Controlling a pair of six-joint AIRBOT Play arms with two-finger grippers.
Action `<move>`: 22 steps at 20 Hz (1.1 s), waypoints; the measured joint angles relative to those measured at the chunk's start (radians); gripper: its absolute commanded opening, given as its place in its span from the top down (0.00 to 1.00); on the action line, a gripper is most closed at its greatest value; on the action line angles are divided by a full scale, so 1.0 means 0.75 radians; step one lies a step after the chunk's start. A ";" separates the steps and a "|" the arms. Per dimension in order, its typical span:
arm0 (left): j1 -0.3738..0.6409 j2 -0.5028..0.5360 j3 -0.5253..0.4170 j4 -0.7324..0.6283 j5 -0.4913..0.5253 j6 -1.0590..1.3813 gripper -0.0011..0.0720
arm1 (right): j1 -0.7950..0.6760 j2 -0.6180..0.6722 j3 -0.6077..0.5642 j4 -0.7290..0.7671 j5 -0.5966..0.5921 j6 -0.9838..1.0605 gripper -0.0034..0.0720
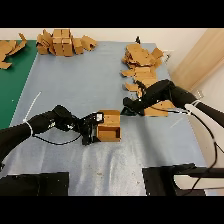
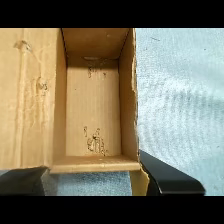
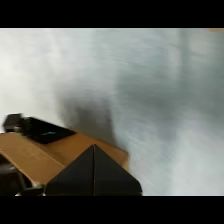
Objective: Fold the box.
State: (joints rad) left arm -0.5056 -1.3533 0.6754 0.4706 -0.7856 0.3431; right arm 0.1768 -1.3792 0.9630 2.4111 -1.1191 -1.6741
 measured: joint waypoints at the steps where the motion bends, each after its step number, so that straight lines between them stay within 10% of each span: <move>1: 0.000 0.000 0.000 0.000 0.000 0.000 0.34 | -0.025 -0.048 -0.011 0.131 -0.022 -0.163 0.96; 11: 0.000 0.000 0.000 0.000 0.000 0.000 0.34 | 0.102 -0.078 -0.237 0.574 -0.145 -1.077 0.96; 22: 0.000 0.000 0.000 0.001 0.000 0.000 0.34 | 0.345 0.539 -0.657 0.587 0.470 -1.460 0.96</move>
State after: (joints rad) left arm -0.5056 -1.3533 0.6754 0.4709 -0.7856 0.3431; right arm 0.4358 -0.9752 0.4706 2.8517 -0.7662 -2.7689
